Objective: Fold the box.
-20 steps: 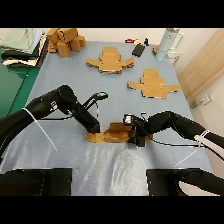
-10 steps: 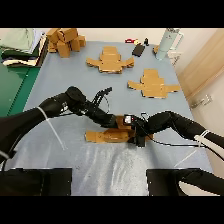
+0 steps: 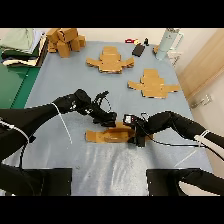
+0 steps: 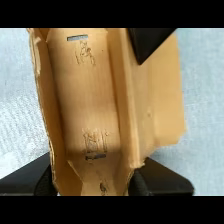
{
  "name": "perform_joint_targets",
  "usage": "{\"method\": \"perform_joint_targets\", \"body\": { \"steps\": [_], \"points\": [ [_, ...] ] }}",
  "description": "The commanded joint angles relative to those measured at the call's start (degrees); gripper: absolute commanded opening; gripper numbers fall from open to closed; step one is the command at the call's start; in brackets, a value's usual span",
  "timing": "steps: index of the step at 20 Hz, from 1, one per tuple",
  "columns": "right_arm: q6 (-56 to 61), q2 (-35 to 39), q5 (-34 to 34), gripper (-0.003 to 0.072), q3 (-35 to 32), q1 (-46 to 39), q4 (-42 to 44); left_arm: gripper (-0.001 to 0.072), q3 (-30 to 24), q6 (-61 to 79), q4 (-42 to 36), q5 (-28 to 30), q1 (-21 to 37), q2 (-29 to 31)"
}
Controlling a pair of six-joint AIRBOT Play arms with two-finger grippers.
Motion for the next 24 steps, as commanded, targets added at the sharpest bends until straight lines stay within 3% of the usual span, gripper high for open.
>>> {"method": "perform_joint_targets", "body": {
  "steps": [1,8,12,16,24],
  "points": [
    [0.0,0.0,0.0,0.0503,0.0,0.0,0.0,0.0015,0.2,-2.0,2.0,-0.3,0.1,-0.8],
    [0.0,0.0,0.0,0.0502,0.0,0.0,0.0,0.0014,1.5,11.3,-1.4,-2.8,3.2,1.0],
    [0.0,0.0,0.0,0.0503,0.0,0.0,0.0,0.0014,-0.4,25.8,-3.5,-6.8,8.7,9.3],
    [0.0,0.0,0.0,0.0502,0.0,0.0,0.0,0.0014,-7.5,41.9,-6.2,-7.6,12.8,18.1],
    [0.0,0.0,0.0,0.0503,0.0,0.0,0.0,0.0016,-18.6,66.2,-5.4,2.3,1.4,25.4]
  ]
}}
